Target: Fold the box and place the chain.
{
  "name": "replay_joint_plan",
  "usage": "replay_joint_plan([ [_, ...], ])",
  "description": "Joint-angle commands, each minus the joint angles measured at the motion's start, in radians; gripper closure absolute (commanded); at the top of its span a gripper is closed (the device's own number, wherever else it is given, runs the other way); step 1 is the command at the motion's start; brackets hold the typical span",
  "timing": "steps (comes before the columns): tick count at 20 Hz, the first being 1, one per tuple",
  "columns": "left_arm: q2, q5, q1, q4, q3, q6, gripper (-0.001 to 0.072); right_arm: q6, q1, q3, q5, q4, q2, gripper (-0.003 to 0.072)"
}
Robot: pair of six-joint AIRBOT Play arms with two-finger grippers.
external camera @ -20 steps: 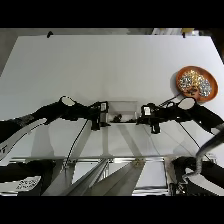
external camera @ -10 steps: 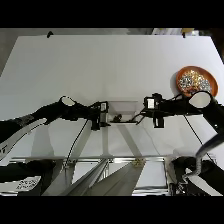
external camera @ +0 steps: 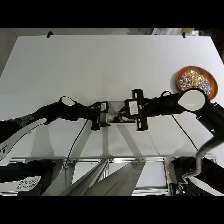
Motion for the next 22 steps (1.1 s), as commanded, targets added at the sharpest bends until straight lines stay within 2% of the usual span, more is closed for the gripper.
replay_joint_plan([
  [1,0.001,0.000,0.000,0.000,0.000,0.000,0.0700,0.006,0.039,0.009,-0.035,0.087,-0.063,0.0664],
  [5,0.001,0.000,0.000,0.000,0.000,0.000,0.0700,0.006,0.039,0.008,-0.035,0.060,-0.179,0.0661],
  [6,0.001,0.000,0.000,0.000,0.000,0.000,0.0700,0.011,0.038,0.008,-0.035,0.045,-0.209,0.0620],
  [8,0.001,0.000,0.000,0.000,0.000,0.000,0.0700,0.033,0.038,0.008,-0.034,0.013,-0.249,0.0485],
  [12,0.001,0.000,0.000,0.000,0.000,0.000,0.0700,0.033,-0.018,0.008,0.037,0.011,-0.200,0.0485],
  [14,0.001,0.000,0.000,0.000,0.000,0.000,0.0700,0.032,-0.095,0.008,0.108,0.001,-0.147,0.0489],
  [15,0.001,0.000,0.000,0.000,0.000,0.000,0.0700,0.032,-0.141,0.007,0.138,-0.004,-0.126,0.0524],
  [17,0.001,0.000,0.000,0.000,0.000,0.000,0.0700,0.032,-0.236,0.004,0.180,-0.043,-0.107,0.0534],
  [22,0.001,0.000,0.000,0.000,0.000,0.000,0.0700,-0.042,-0.384,-0.082,0.166,-0.160,-0.110,0.0517],
])
